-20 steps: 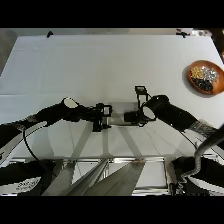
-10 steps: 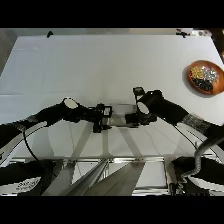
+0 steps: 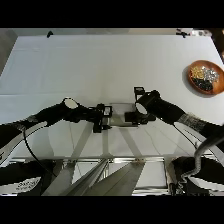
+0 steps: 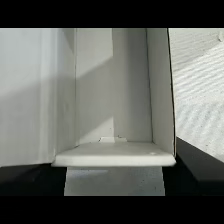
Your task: Fold the box and place the chain.
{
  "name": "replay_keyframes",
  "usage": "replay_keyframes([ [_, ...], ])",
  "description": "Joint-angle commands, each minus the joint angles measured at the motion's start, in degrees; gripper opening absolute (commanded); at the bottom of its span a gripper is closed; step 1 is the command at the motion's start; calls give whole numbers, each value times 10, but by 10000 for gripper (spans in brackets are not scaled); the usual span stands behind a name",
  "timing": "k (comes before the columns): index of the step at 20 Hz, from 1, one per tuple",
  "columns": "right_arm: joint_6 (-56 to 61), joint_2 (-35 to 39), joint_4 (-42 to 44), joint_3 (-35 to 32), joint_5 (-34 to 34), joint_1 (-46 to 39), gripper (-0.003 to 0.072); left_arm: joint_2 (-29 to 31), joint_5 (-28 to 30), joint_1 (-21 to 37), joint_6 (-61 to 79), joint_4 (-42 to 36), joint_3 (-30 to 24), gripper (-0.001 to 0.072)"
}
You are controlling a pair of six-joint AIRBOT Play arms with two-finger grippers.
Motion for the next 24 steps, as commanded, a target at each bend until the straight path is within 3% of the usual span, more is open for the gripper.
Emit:
replay_keyframes([
  [1,16,-10,5,1,-18,5,133,0,0,1,1,1,0,377],
  [4,16,-20,5,1,-19,20,100,0,0,1,1,1,0,377],
  [6,16,-22,5,1,-18,23,14,0,0,1,1,1,0,377],
  [13,8,-22,5,1,-14,23,25,0,0,1,1,1,0,377],
  [16,-5,-19,5,1,-4,23,275,0,0,1,1,1,0,377],
  [19,-11,-19,5,1,-7,23,275,0,0,1,1,1,0,377],
  [20,-11,-19,5,1,-9,23,265,0,0,1,1,1,0,377],
  [21,-11,-19,5,1,-11,23,186,0,0,1,1,1,0,377],
  [22,-11,-19,5,1,-15,23,22,0,0,1,1,1,0,377],
  [24,-11,-19,6,1,-18,23,14,0,0,1,1,1,0,377],
])
